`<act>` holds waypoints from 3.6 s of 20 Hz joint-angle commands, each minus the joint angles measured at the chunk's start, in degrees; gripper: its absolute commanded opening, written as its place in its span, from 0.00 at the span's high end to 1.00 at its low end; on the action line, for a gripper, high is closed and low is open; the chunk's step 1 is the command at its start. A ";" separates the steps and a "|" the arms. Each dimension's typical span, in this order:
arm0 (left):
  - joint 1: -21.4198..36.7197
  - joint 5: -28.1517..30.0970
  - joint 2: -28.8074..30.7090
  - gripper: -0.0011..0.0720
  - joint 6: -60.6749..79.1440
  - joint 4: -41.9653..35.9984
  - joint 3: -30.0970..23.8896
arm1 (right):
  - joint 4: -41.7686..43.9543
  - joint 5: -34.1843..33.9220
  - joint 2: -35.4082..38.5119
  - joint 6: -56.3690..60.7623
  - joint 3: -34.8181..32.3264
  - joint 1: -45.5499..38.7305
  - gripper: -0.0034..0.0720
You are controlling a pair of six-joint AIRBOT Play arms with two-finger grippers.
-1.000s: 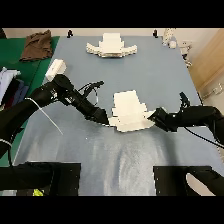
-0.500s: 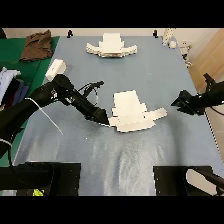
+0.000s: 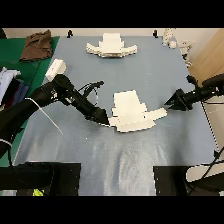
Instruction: Fold the box.
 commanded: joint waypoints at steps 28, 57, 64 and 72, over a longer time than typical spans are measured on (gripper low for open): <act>14.62 0.66 0.04 0.32 1.05 3.08 1.18 | 1.86 35.71 49.59 4.98 -47.12 36.52 0.95; 5.18 -6.78 -21.31 0.52 17.27 -2.47 13.44 | 1.20 35.30 47.56 6.19 -47.23 36.61 0.95; 3.54 -6.67 -21.31 0.84 20.22 -2.25 13.44 | 1.22 35.19 47.56 6.21 -47.23 36.61 0.95; 3.54 -6.25 -21.31 0.96 21.51 -2.29 13.44 | 1.16 35.39 47.56 6.19 -47.21 36.61 0.94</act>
